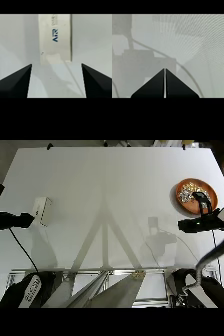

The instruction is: Fold the box and place the chain.

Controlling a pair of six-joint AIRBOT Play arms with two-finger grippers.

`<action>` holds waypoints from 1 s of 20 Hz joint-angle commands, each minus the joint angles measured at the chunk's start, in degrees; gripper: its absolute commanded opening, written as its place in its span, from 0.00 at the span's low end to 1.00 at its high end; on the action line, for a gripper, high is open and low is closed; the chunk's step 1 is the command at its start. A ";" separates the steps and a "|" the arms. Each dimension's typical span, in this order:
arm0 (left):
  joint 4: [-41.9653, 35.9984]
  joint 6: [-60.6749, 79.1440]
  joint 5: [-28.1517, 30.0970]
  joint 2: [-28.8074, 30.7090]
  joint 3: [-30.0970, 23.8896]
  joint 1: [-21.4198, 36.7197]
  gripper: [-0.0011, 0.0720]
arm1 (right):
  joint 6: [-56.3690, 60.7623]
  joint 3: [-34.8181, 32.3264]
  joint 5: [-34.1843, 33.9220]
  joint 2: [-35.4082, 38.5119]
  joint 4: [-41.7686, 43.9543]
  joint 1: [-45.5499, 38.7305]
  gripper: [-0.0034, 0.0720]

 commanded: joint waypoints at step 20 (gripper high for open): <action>-4.20 -2.40 -32.52 13.42 -1.31 -17.27 0.04 | 0.00 -0.02 1.31 0.00 0.00 -0.04 0.07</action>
